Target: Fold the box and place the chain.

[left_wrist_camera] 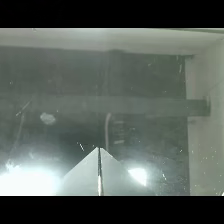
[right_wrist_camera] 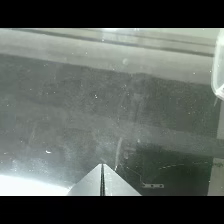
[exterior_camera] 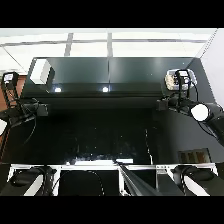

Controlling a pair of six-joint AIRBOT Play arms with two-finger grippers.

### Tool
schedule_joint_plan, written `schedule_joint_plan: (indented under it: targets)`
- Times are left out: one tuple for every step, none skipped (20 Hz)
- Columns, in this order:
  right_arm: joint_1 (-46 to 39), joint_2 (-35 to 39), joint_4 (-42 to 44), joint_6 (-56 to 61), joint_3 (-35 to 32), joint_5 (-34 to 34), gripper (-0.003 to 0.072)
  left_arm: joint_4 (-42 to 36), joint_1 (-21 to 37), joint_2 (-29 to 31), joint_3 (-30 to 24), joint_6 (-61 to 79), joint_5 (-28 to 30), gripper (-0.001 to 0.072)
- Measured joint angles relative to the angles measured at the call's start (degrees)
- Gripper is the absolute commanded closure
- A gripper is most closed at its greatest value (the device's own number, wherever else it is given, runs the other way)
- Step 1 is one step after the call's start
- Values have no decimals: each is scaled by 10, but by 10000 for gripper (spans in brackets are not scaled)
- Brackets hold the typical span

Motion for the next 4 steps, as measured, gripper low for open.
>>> schedule_joint_plan:
  targets:
    - [0, 0, -1, 0, 0, 0, 673, 0, 0, 2, -3, -1, 0, 681]
    - [0, 0, -1, 0, -1, -1, 673, 1, -1, 3, -5, -1, 0, 681]
    - [0, 0, -2, 0, -1, -1, 673, 2, -1, 4, -6, -2, 0, 681]
    - [0, 0, -2, 0, -1, -1, 673, 2, -1, 5, -7, -3, 0, 681]
